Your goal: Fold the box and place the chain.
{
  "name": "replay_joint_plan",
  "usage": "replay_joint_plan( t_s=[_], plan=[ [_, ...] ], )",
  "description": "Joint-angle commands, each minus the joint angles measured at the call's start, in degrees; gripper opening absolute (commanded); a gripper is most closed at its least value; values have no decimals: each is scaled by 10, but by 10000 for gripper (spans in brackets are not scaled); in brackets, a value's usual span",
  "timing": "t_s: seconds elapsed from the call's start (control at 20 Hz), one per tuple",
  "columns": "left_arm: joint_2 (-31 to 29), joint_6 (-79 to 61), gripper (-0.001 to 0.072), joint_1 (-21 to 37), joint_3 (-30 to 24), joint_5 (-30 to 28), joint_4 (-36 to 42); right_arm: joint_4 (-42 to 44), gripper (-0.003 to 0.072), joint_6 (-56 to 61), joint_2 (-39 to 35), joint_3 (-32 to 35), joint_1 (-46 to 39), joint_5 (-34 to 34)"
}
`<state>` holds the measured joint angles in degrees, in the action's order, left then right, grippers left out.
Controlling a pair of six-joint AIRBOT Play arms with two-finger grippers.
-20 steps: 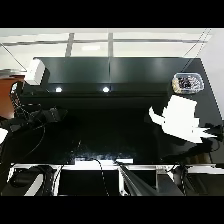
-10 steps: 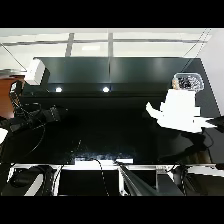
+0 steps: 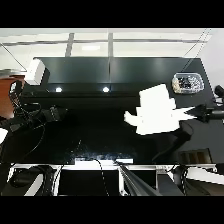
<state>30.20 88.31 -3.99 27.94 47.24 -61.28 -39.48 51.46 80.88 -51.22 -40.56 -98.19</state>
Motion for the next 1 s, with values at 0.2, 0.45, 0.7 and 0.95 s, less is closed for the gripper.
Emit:
replay_joint_plan(
  t_s=[0.2, 0.45, 0.7, 0.95],
  plan=[
    [1, -8, 702, 0, 0, 31, 9, 92, 23, 27, -36, 10, 247, 140],
    [46, -29, 702, 0, 0, 42, 31, 87, 23, 73, -120, 46, 458, 349],
    [144, -147, 702, 1, 0, 10, 133, 60, 23, 89, -219, 199, 622, 593],
    [271, -294, 702, 25, 0, 40, 275, 61, 24, 72, -226, 268, 683, 646]
  ],
)
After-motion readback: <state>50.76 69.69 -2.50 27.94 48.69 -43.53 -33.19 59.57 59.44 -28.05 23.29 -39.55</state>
